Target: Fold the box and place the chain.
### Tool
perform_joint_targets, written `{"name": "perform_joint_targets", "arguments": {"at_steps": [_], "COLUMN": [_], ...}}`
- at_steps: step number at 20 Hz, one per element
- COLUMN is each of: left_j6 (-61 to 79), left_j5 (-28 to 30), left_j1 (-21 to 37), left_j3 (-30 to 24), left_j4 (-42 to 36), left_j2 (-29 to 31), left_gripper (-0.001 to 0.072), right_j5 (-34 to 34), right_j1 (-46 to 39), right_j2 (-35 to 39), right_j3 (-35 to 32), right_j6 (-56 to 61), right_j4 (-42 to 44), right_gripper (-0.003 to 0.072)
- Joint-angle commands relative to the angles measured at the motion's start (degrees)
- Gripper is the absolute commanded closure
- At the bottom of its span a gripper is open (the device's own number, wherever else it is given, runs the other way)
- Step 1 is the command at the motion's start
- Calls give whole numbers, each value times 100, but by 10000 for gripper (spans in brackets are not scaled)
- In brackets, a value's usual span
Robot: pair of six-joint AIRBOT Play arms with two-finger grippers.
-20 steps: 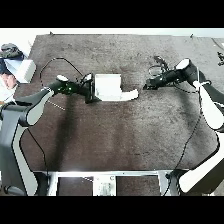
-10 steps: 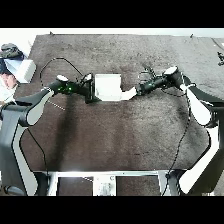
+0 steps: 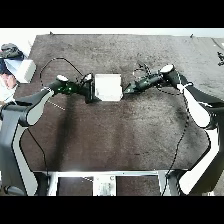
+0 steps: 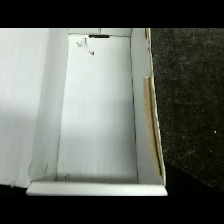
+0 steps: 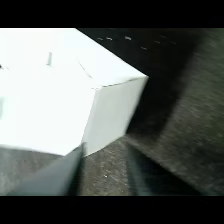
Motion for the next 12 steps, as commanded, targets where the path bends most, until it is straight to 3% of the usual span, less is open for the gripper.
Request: {"name": "perform_joint_targets", "arguments": {"at_steps": [1,4,5,9,12], "left_j6": [2,2,2,2,2], "left_j5": [0,0,0,0,0], "left_j1": [-2,-2,-2,-2,-2], "left_j3": [2,2,2,2,2], "left_j4": [2,0,0,0,0], "left_j2": [-2,-2,-2,-2,-2], "left_gripper": [357,357,357,357,357], "right_j5": [-39,-26,-26,142,118], "right_j1": [140,186,195,291,457], "right_j2": [59,61,66,66,66], "right_j3": [2,31,46,278,531], "right_j6": [20,170,173,420,870], "right_j4": [-22,-33,-33,-136,-885], "right_gripper": [174,208,346,350,349]}}
